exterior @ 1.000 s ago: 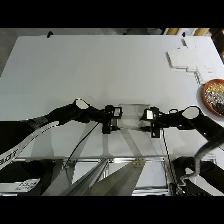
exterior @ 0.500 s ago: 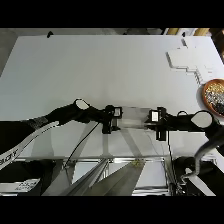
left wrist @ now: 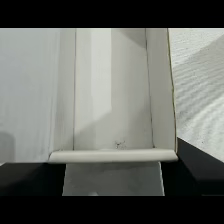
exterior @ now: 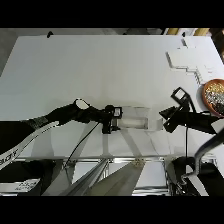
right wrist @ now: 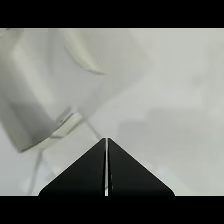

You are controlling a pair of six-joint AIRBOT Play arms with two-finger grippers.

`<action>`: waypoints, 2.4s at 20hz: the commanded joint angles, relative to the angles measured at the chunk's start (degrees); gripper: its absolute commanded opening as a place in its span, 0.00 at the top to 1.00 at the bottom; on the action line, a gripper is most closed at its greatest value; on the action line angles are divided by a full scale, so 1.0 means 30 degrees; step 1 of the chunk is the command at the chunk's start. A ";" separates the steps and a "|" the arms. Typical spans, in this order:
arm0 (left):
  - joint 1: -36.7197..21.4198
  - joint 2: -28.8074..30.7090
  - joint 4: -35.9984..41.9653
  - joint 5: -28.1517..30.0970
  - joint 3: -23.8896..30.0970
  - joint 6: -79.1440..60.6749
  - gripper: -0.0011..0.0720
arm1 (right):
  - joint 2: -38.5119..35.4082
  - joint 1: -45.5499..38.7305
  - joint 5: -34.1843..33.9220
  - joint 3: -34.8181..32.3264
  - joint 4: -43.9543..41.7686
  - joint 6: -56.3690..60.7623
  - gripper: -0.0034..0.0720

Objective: Fold the box and place the chain.

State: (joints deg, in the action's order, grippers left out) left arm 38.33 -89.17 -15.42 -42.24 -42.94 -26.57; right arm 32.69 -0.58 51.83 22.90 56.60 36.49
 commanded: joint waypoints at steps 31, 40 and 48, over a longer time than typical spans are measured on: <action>-0.0007 -0.0007 0.0000 -0.0007 0.0000 -0.0007 0.56 | 0.7446 -0.1341 0.3417 -0.0707 -0.2004 0.9690 0.93; -0.0007 -0.0007 0.0000 -0.0007 0.0000 -0.0007 0.56 | 0.5275 -0.1333 0.3504 -0.0707 -0.4597 0.8160 0.87; -0.0007 -0.0007 0.0000 -0.0007 0.0000 -0.0007 0.56 | 0.4962 -0.1333 0.3519 -0.0707 -0.4889 0.8174 0.78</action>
State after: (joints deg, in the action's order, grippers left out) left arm 38.33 -89.17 -15.42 -42.26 -42.94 -26.59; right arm 48.16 -4.64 62.43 20.80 42.85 61.21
